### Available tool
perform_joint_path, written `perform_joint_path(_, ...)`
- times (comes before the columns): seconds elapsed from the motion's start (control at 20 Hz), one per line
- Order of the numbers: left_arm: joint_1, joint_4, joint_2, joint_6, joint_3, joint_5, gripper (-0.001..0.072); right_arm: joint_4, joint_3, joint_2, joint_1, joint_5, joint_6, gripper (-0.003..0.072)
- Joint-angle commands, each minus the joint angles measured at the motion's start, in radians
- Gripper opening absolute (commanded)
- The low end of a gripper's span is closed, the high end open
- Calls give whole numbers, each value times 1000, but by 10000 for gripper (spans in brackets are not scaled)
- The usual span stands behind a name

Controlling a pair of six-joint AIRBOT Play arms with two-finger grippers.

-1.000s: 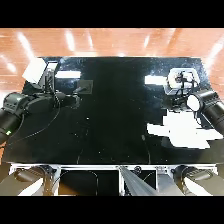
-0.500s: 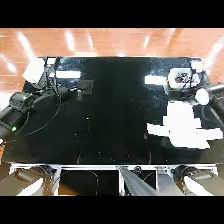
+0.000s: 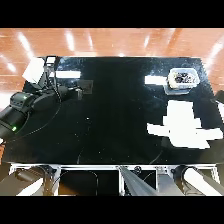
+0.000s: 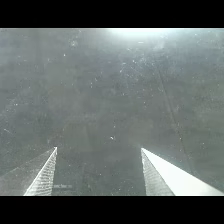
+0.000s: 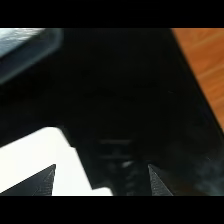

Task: Fold the box and place the chain.

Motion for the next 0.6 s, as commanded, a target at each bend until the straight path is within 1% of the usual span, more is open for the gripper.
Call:
perform_joint_path(0.0, 0, 0, -2, 0, 0, 6, 617, 270, 3, -65, -257, 141, -299, 720)
perform_joint_path(0.1, 0, 0, -7, 0, 0, 9, 617, 279, 3, -129, -335, 217, -341, 720)
perform_joint_path(0.25, 0, 0, -16, 0, 0, 32, 617, 278, 3, -193, -423, 241, -383, 720)
perform_joint_path(0.4, 1, 1, -19, 0, 0, 40, 617, 287, 27, -266, -506, 301, -433, 720)
perform_joint_path(0.45, 1, 1, -21, 0, 0, 39, 617, 299, 48, -301, -534, 352, -439, 720)
perform_joint_path(0.55, 1, 1, -29, 0, 0, 39, 617, 307, 110, -393, -586, 499, -427, 720)
